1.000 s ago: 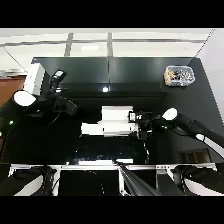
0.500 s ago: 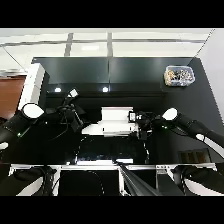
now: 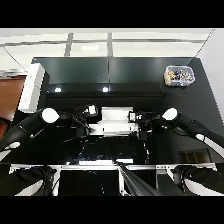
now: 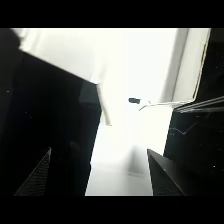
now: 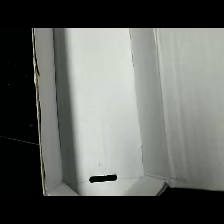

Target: Fold the box and place the chain.

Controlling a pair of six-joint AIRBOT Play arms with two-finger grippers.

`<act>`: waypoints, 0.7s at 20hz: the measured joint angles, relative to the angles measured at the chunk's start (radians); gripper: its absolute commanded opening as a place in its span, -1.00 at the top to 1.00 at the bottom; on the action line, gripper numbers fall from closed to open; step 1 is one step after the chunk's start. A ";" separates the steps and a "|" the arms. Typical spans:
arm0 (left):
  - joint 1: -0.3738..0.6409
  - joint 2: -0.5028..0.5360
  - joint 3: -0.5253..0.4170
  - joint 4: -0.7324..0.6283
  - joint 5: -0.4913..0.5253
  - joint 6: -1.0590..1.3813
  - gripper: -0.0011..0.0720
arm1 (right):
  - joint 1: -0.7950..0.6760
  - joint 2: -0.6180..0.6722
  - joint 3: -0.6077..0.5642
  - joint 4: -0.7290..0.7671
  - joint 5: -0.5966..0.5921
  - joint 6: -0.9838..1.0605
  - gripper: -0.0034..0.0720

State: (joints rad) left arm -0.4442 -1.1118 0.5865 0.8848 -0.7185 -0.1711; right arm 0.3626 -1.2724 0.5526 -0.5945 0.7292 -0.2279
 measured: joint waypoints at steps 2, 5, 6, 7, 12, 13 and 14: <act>-0.029 -0.025 0.002 -0.017 0.001 0.007 -0.55 | 0.000 0.000 0.000 0.000 0.000 0.000 0.46; -0.058 -0.046 0.003 -0.050 0.010 0.011 -0.55 | 0.000 0.000 0.000 0.000 0.000 0.000 0.46; -0.063 -0.049 0.003 -0.060 0.011 0.011 -0.55 | 0.000 0.000 0.000 0.000 0.000 0.000 0.46; -0.067 -0.053 0.003 -0.068 0.014 0.012 -0.55 | 0.000 0.000 0.000 0.000 0.000 0.000 0.46; -0.074 -0.058 0.004 -0.085 0.028 0.014 -0.15 | 0.000 0.000 0.000 0.000 0.000 0.000 0.46; -0.076 -0.059 0.004 -0.087 0.029 0.014 -0.06 | 0.000 0.000 0.000 0.000 0.000 0.000 0.46; -0.076 -0.058 0.004 -0.088 0.030 0.014 0.01 | 0.000 0.000 0.000 0.000 0.000 0.000 0.46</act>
State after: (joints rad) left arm -0.5198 -1.1702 0.5903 0.7971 -0.6888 -0.1566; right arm 0.3626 -1.2724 0.5529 -0.5945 0.7292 -0.2279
